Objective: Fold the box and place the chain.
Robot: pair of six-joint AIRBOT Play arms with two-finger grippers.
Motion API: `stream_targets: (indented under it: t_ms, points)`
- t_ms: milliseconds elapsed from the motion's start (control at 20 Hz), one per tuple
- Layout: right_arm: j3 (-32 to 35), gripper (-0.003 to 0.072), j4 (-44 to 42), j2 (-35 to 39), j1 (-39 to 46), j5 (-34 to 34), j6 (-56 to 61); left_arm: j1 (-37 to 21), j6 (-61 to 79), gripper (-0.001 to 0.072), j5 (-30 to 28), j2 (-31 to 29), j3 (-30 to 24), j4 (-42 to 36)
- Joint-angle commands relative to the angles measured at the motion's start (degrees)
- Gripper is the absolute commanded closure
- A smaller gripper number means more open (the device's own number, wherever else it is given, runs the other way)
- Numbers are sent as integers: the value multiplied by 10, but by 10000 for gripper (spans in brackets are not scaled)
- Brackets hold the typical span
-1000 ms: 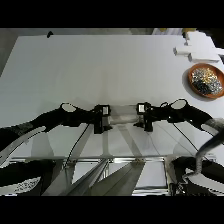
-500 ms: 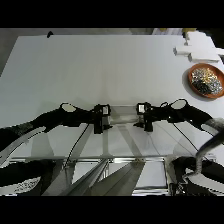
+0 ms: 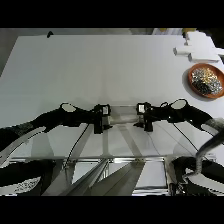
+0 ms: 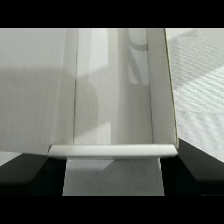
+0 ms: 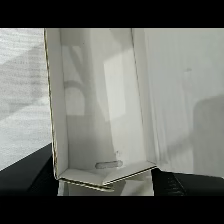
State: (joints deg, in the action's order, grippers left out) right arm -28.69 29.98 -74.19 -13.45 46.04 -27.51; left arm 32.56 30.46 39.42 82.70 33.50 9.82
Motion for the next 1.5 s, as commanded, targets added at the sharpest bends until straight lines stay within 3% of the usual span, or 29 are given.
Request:
stream_targets:
  t_ms: [0,150,200,250,300,450,650,750,800,950,1050,1100,1300,1450]
  points:
    - [0,282,-2,0,0,3,0,0,0,621,1,0,0,0]
    - [0,283,2,0,0,24,1,0,0,621,1,0,0,0]
    - [0,178,2,0,0,24,1,0,0,621,1,0,0,0]
    - [0,16,2,1,0,24,11,0,0,621,1,0,0,0]
    - [0,-11,2,4,0,24,39,0,0,621,1,0,0,0]
    - [0,-11,42,35,0,25,106,0,0,621,0,0,0,0]
    - [0,-2,160,86,0,33,214,0,0,621,1,0,0,0]
    - [0,72,240,97,0,53,296,0,0,621,1,0,0,0]
    - [0,171,273,102,0,63,325,0,0,621,1,0,0,0]
    - [0,308,311,131,0,71,352,0,0,621,1,0,0,0]
    - [0,489,313,166,0,71,351,0,0,621,1,0,0,0]
    - [0,644,309,183,0,70,351,0,0,621,1,0,0,0]
    - [0,669,138,192,0,36,345,0,0,621,1,0,0,0]
    - [0,672,-31,189,0,-7,242,0,0,621,1,0,0,0]
